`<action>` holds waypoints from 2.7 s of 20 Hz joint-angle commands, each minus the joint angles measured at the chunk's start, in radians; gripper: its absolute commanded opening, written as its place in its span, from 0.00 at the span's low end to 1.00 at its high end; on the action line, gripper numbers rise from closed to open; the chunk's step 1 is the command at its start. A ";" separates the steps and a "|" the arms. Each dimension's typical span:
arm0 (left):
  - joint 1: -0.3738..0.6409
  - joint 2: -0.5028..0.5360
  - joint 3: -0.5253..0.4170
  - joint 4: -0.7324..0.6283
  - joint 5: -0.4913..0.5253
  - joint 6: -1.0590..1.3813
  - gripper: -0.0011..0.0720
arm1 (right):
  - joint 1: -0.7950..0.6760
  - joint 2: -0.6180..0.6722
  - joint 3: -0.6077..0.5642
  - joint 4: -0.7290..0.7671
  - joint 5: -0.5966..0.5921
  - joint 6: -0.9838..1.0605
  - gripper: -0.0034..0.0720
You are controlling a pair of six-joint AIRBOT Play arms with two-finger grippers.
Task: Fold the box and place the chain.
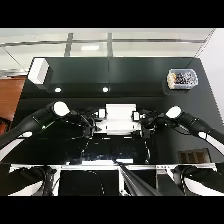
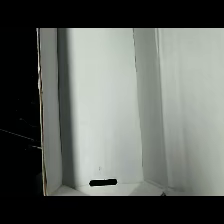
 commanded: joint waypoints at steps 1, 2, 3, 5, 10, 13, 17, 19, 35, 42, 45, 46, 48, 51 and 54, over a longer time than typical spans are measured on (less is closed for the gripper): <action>-0.006 -0.011 0.000 -0.038 -0.002 0.006 0.49 | 0.000 0.000 0.000 0.000 0.001 0.000 0.22; -0.006 -0.011 0.000 -0.063 -0.003 0.006 0.49 | 0.000 0.000 0.000 0.000 0.000 0.000 0.22; -0.006 -0.011 0.000 -0.077 -0.002 0.007 0.49 | 0.000 0.000 0.000 0.000 0.001 0.000 0.21; -0.007 -0.011 0.000 -0.081 0.005 0.007 0.34 | 0.000 0.000 0.000 0.000 0.001 0.000 0.21; -0.022 -0.011 0.000 -0.081 0.013 0.007 0.29 | 0.000 0.000 0.000 0.000 0.001 0.000 0.21; -0.041 -0.028 0.000 -0.136 0.037 0.007 0.29 | 0.000 0.000 0.000 0.000 0.001 0.000 0.22; -0.042 -0.093 0.000 -0.299 0.036 0.007 0.29 | 0.000 0.000 0.000 0.000 0.001 0.000 0.22; -0.042 -0.110 0.000 -0.323 0.039 0.007 0.29 | 0.000 0.000 0.000 0.000 0.001 0.000 0.21; -0.022 -0.081 0.019 -0.208 0.048 -0.035 0.06 | 0.000 0.000 0.000 0.000 0.001 0.000 0.21; 0.218 0.184 0.048 0.053 -0.030 -0.630 0.05 | 0.000 0.000 0.000 0.000 0.001 0.000 0.22; 0.396 0.185 -0.011 0.092 -0.047 -1.119 0.05 | 0.000 0.000 0.000 0.000 0.001 0.000 0.21; 0.447 0.168 -0.042 0.076 -0.079 -1.243 0.05 | 0.000 0.000 0.000 0.000 0.001 0.000 0.22; 0.533 0.101 -0.089 -0.048 -0.223 -1.270 0.06 | 0.000 0.000 0.000 0.000 0.001 0.000 0.21; 0.549 -0.020 -0.101 -0.210 -0.377 -1.098 0.05 | 0.000 0.000 0.000 0.000 0.001 0.000 0.21; 0.468 -0.109 -0.099 -0.199 -0.314 -1.140 0.05 | 0.000 0.000 0.000 0.000 0.000 0.000 0.21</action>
